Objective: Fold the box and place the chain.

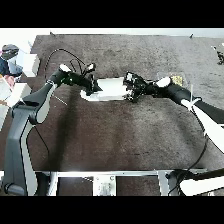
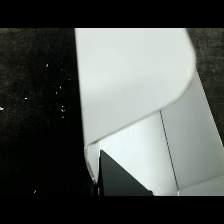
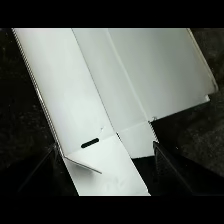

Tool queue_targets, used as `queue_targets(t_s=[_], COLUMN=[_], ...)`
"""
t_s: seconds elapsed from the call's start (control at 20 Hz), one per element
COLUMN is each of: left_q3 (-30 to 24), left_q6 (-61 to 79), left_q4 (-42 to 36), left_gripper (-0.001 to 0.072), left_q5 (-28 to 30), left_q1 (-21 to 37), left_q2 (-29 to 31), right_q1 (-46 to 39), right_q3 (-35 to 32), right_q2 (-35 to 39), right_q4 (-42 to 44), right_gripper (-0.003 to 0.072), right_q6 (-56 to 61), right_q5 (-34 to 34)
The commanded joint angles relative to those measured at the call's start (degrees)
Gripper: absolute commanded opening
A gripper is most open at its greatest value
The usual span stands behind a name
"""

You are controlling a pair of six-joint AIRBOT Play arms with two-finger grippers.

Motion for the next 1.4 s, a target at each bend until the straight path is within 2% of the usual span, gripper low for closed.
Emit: queue_targets(t_s=[0.0, 0.1, 0.3, 1.0, 1.3, 1.35], left_q3=[0.0, 0.0, 0.0, 0.0, 0.0, 0.0], left_q6=[0.0, 0.0, 0.0, 0.0, 0.0, 0.0], left_q4=[0.0, 0.0, 0.0, 0.0, 0.0, 0.0], left_gripper=[0.0013, 0.0013, 0.0013, 0.0013, 0.0012, 0.0013], left_q5=[-0.1, -0.1, -0.1, -0.1, -0.1, -0.1], left_q1=[0.0, 0.0, 0.0, 0.0, 0.0, 0.0], left_q2=[0.0, 0.0, 0.0, 0.0, 0.0, 0.0], right_q1=[-1.1, -2.1, -3.2, -4.9, -4.8, -4.8], right_q3=[3.8, 5.2, 9.6, 27.6, 28.2, 28.3], right_q2=[-3.1, -3.9, -7.2, -21.3, -24.2, -24.5], right_q4=[1.0, 2.0, 1.9, -1.4, 0.2, 0.6], right_gripper=[0.0684, 0.0715, 0.0715, 0.0713, 0.0710, 0.0662], right_q6=[0.9, 0.9, 0.8, 0.9, 0.8, 0.8], right_q5=[3.1, 4.9, 12.6, 30.4, 31.1, 31.0])
